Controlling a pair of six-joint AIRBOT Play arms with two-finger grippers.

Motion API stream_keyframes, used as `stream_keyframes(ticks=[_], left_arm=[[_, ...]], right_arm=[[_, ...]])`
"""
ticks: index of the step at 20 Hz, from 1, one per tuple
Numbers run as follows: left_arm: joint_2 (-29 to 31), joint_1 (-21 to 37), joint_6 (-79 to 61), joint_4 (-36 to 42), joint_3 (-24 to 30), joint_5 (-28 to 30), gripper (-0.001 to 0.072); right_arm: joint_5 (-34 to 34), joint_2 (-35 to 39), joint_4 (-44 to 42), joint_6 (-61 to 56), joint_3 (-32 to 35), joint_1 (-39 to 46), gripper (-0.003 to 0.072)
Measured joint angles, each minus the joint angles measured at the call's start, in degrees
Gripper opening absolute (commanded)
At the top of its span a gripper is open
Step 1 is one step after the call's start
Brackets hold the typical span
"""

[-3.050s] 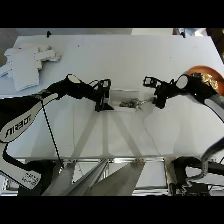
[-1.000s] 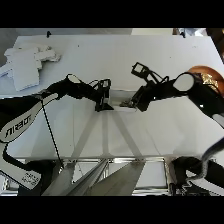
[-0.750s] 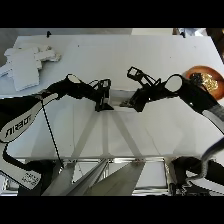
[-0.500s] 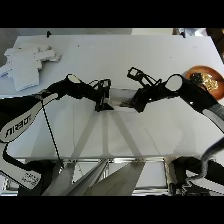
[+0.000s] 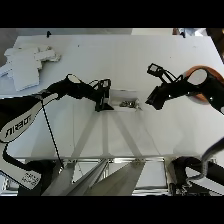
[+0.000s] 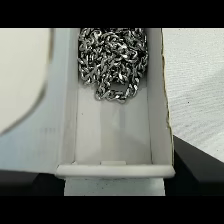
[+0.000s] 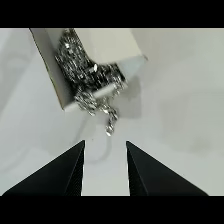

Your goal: Fold the box and place the chain.

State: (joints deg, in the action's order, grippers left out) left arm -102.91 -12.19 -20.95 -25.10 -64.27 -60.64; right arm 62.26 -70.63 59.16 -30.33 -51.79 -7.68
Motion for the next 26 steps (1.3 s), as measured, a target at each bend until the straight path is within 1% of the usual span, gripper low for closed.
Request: stream_keyframes(ticks=[6, 9, 14, 17, 19, 20, 21, 26], left_arm=[[0.0, 0.0, 0.0, 0.0, 0.0, 0.0, 0.0344], [0.0, 0.0, 0.0, 0.0, 0.0, 0.0, 0.0344], [0.0, 0.0, 0.0, 0.0, 0.0, 0.0, 0.0344], [0.0, 0.0, 0.0, 0.0, 0.0, 0.0, 0.0344], [0.0, 0.0, 0.0, 0.0, 0.0, 0.0, 0.0344], [0.0, 0.0, 0.0, 0.0, 0.0, 0.0, 0.0344], [0.0, 0.0, 0.0, 0.0, 0.0, 0.0, 0.0344], [0.0, 0.0, 0.0, 0.0, 0.0, 0.0, 0.0344]], right_arm=[[-2.3, -5.7, 6.4, 0.6, 0.0, -4.1, 0.029], [-3.3, -8.3, 7.6, 0.0, 0.0, -6.6, 0.029], [-9.1, -10.9, 8.2, -2.8, 0.0, -9.6, 0.0289], [-11.3, -12.6, 8.5, -4.4, 0.1, -10.2, 0.0275], [-12.1, -13.6, 8.5, -5.0, 0.1, -10.3, 0.0152], [-12.3, -14.0, 8.8, -5.4, 0.2, -10.3, 0.0062], [-12.6, -14.3, 9.4, -5.8, 0.2, -10.3, 0.0011], [-11.8, -14.1, 11.9, -8.0, 0.3, -10.4, 0.0011]])
